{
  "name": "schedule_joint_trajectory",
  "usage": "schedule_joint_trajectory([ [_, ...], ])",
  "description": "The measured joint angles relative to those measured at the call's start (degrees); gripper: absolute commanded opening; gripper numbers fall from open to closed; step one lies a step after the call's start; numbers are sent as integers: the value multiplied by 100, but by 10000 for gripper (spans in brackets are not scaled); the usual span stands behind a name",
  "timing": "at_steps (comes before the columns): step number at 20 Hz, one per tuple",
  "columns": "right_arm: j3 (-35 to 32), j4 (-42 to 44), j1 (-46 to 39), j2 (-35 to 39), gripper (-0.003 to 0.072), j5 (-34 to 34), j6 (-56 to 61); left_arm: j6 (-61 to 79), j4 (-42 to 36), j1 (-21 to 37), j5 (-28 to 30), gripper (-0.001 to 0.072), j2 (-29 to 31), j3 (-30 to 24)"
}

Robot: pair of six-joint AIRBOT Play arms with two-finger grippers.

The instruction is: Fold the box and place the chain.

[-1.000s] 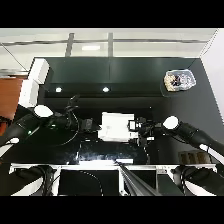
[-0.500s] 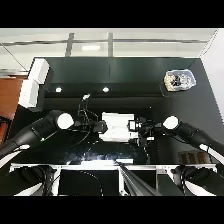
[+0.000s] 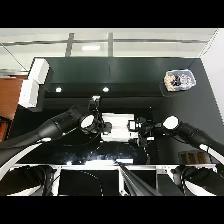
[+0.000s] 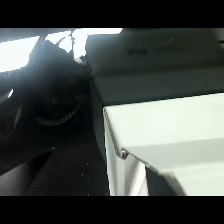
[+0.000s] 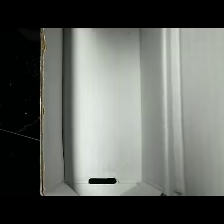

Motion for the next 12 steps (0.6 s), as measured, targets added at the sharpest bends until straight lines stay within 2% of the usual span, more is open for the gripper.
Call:
schedule_joint_trajectory([
  [6, 0, 0, 0, 0, 493, 0, 0, -446, 144, -282, -337, 453, -374, 337],
  [8, 0, 0, 0, 0, 493, 0, 0, -544, 160, -328, -350, 386, -439, 409],
  [12, 0, 0, 0, 0, 493, 0, 0, -634, 181, -378, -396, 387, -538, 487],
])
